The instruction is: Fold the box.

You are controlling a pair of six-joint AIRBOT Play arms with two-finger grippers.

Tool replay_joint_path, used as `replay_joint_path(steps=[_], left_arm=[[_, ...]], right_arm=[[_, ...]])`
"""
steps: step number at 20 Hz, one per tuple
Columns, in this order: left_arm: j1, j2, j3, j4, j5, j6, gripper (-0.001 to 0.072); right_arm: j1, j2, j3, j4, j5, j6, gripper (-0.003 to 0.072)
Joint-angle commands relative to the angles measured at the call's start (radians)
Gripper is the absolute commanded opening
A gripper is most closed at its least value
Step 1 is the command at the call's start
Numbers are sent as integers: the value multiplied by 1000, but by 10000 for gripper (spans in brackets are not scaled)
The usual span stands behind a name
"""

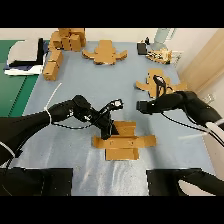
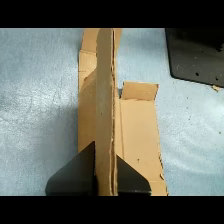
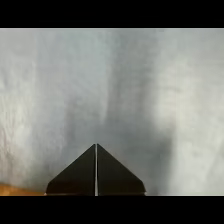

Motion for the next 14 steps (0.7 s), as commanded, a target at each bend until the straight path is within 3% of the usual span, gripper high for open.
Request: replay_joint_path(steps=[1, 3, 6, 10, 12, 13, 14], left_arm=[[0, 0, 1, -3, 1, 0, 15], [-1, 0, 1, -3, 2, 0, 16], [-1, 0, 1, -3, 2, 0, 16], [-1, 0, 1, -3, 2, 0, 16], [-2, 0, 1, -3, 1, 0, 16], [-2, 0, 1, -3, 1, 0, 16], [-1, 0, 1, -3, 2, 0, 16]], right_arm=[[55, 167, 1, -249, -295, 199, 0], [129, 281, -17, -338, -435, 291, 0], [301, 395, -93, -276, -463, 257, 0], [696, 452, -258, -238, -365, 148, -1], [897, 458, -343, -333, -246, 148, 3], [967, 446, -381, -395, -175, 148, 102], [1006, 427, -408, -457, -113, 148, 418]])
